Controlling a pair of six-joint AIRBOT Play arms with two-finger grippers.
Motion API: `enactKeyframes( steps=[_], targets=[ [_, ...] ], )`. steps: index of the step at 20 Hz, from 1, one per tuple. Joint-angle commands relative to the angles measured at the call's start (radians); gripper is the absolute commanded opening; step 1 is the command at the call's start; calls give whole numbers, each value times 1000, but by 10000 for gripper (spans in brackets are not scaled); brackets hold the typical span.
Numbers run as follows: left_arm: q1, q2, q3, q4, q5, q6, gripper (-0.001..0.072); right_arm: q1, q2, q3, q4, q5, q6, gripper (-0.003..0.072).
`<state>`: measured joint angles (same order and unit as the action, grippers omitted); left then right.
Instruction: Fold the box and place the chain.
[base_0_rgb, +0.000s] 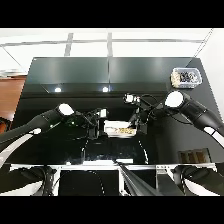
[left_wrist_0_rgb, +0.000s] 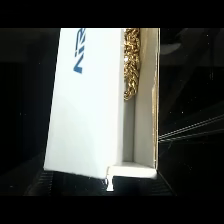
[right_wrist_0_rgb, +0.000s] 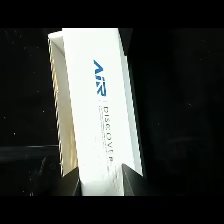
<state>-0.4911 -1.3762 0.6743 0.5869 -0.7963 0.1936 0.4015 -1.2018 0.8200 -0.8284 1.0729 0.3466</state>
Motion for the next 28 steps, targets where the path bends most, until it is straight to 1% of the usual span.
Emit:
enactKeyframes(
  steps=[1,17,18,19,28],
  targets=[
    [0,0,0,-1,-1,0,399,1,0,-1,-22,5,1,275],
    [0,0,0,-1,-1,0,399,6,0,-1,-45,26,1,276],
    [0,0,0,-1,-2,0,399,6,0,-1,-45,22,1,298],
    [0,0,0,-1,-2,0,399,6,0,-1,-45,21,0,396],
    [0,0,0,-1,-2,0,399,6,0,-1,-45,25,1,396]
  ],
)
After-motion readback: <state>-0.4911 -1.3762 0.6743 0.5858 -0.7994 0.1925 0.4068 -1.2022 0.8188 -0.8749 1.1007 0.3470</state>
